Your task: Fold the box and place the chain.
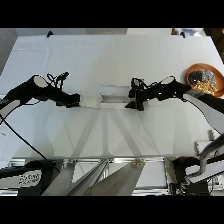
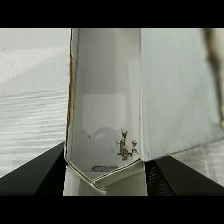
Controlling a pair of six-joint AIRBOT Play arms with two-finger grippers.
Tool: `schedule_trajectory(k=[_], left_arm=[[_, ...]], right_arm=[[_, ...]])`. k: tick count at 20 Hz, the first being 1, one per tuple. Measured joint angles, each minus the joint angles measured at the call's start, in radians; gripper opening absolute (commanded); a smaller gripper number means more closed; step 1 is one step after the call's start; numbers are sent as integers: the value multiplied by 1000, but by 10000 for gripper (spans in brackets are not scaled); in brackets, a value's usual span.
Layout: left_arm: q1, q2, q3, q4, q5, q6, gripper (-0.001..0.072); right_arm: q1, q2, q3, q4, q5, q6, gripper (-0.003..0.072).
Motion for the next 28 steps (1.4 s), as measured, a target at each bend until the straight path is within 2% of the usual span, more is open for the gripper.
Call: schedule_trajectory(k=[6, 14, 20, 21, 22, 23, 24, 28], left_arm=[[-26, 2, 0, -232, 43, 124, 6], [-130, 2, 0, -245, 164, 187, 15], [-148, 2, 0, -354, 194, 315, 17], [-151, 2, 0, -375, 194, 339, 44], [-153, 2, 0, -392, 195, 359, 115], [-154, 2, 0, -406, 195, 376, 227], [-154, 2, 0, -414, 198, 393, 264], [-156, 2, 0, -434, 201, 442, 286]], right_arm=[[0, 0, 0, 0, 0, -2, 242], [0, 0, 0, 0, 0, -1, 242], [0, 0, 0, 0, 0, 0, 242], [0, 0, 0, 0, 0, 0, 242], [0, 0, 0, 0, 0, 0, 242], [0, 0, 0, 0, 0, 0, 242], [0, 0, 0, 0, 0, 0, 242], [0, 0, 0, 0, 1, 1, 242]])
